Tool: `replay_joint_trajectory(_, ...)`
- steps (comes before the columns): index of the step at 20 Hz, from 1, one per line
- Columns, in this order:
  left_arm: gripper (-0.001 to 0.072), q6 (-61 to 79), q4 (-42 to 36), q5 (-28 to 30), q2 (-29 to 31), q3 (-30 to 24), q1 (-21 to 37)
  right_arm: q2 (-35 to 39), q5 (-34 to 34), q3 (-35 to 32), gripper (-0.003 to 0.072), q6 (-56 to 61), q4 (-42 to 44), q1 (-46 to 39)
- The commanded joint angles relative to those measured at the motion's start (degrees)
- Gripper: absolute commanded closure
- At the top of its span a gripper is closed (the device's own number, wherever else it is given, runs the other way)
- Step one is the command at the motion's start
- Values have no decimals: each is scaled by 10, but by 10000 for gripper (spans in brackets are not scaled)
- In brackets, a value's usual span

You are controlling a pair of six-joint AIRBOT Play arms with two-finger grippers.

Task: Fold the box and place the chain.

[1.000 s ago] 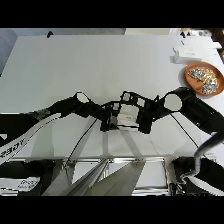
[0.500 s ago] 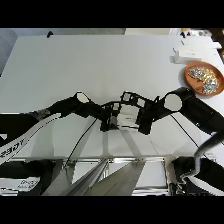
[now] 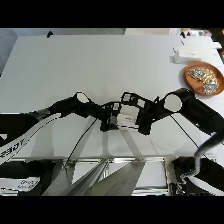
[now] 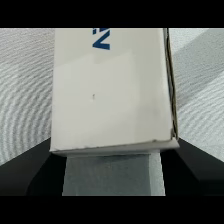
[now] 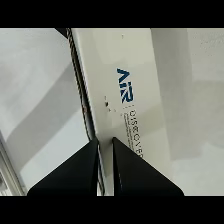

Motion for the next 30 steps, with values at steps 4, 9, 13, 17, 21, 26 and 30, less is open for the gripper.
replay_joint_trajectory(4,537,-1,0,0,0,0,0,0,1,-18,623,0,1,1)
replay_joint_trajectory(9,537,-1,0,0,0,0,0,1,-8,-18,584,0,17,1)
replay_joint_trajectory(13,537,-1,0,0,0,0,0,27,-44,-18,485,-2,34,1)
replay_joint_trajectory(17,537,-1,0,0,0,0,0,47,-58,-18,485,-5,45,1)
replay_joint_trajectory(21,537,-1,0,0,0,0,0,47,-61,-18,485,-25,71,1)
replay_joint_trajectory(26,537,-1,0,0,0,0,0,46,-53,-18,572,-34,40,1)
replay_joint_trajectory(30,537,-1,0,0,0,0,0,45,-44,-18,573,-34,15,1)
